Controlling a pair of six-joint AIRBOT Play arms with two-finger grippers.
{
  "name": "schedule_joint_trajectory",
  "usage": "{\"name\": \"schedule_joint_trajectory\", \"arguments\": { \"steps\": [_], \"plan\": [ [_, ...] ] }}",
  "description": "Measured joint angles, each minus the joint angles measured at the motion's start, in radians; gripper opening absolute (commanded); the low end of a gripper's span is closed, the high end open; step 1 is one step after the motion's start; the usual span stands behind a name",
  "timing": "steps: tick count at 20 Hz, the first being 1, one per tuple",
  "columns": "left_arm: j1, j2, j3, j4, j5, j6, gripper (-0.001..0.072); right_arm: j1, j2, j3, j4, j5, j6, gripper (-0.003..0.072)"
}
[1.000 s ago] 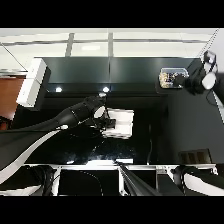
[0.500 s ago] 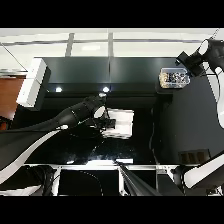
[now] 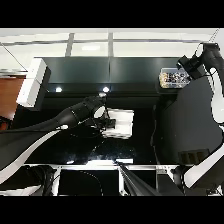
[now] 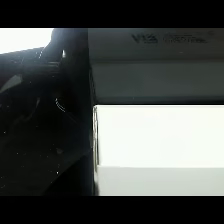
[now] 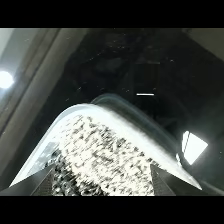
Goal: Fold the box and place the chain.
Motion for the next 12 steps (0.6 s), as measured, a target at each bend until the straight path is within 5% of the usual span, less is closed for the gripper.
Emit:
{"name": "schedule_joint_trajectory", "arguments": {
  "steps": [4,8,12],
  "plan": [
    [0.0,0.0,0.0,0.0,0.001,0.0,0.0028,-0.005,-0.025,0.002,0.011,0.004,0.006,0.0668],
    [0.0,0.0,0.0,0.0,0.002,0.0,0.0028,-0.006,-0.038,0.002,0.025,0.009,0.004,0.0042],
    [0.0,0.0,0.0,0.0,0.002,0.0,0.0028,-0.006,-0.023,0.003,0.04,0.015,-0.151,0.0014]
  ]
}}
